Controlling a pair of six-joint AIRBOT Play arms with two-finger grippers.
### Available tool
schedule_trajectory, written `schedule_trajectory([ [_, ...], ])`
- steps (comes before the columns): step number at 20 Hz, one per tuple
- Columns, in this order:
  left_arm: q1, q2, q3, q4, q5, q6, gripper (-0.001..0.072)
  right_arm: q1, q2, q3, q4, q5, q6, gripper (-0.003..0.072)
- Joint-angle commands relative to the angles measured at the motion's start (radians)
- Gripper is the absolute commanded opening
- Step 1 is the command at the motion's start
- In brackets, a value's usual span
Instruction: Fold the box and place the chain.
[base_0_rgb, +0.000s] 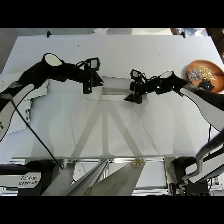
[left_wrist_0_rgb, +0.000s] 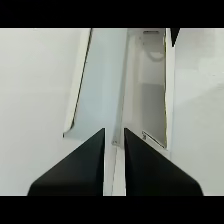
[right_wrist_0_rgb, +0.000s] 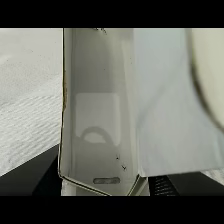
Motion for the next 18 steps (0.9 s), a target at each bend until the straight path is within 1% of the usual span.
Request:
schedule_trajectory([
  [1, 0.047, 0.119, -0.04, 0.072, -0.003, -0.13, 0.0069, 0.0, 0.0, 0.001, 0.0, 0.003, -0.001, 0.0435],
  [2, 0.071, 0.152, -0.067, 0.106, 0.004, -0.174, 0.0013, 0.0, 0.0, 0.001, 0.0, 0.003, -0.001, 0.0435],
  [5, 0.179, 0.221, -0.167, 0.163, 0.056, -0.406, 0.0012, 0.0, 0.0, 0.001, 0.0, 0.003, -0.001, 0.0435],
  [7, 0.239, 0.222, -0.216, 0.199, 0.115, -0.618, 0.0012, 0.0, 0.0, 0.001, 0.0, 0.003, -0.001, 0.0435],
  [8, 0.256, 0.216, -0.233, 0.242, 0.148, -0.74, 0.0012, 0.0, 0.0, 0.001, 0.0, 0.003, -0.001, 0.0435],
  [9, 0.263, 0.207, -0.243, 0.295, 0.169, -0.843, 0.0011, 0.0, 0.0, 0.001, 0.0, 0.003, -0.001, 0.0435],
  [11, 0.261, 0.173, -0.243, 0.379, 0.16, -0.96, 0.0011, 0.0, 0.0, 0.001, 0.0, 0.003, 0.0, 0.0435],
  [14, 0.245, 0.098, -0.243, 0.366, 0.146, -1.036, 0.001, 0.0, 0.0, 0.001, 0.0, 0.003, -0.001, 0.0435],
  [18, 0.176, 0.032, -0.243, 0.353, 0.154, -1.044, 0.0011, 0.0, 0.0, 0.001, 0.0, 0.003, -0.001, 0.0435],
])
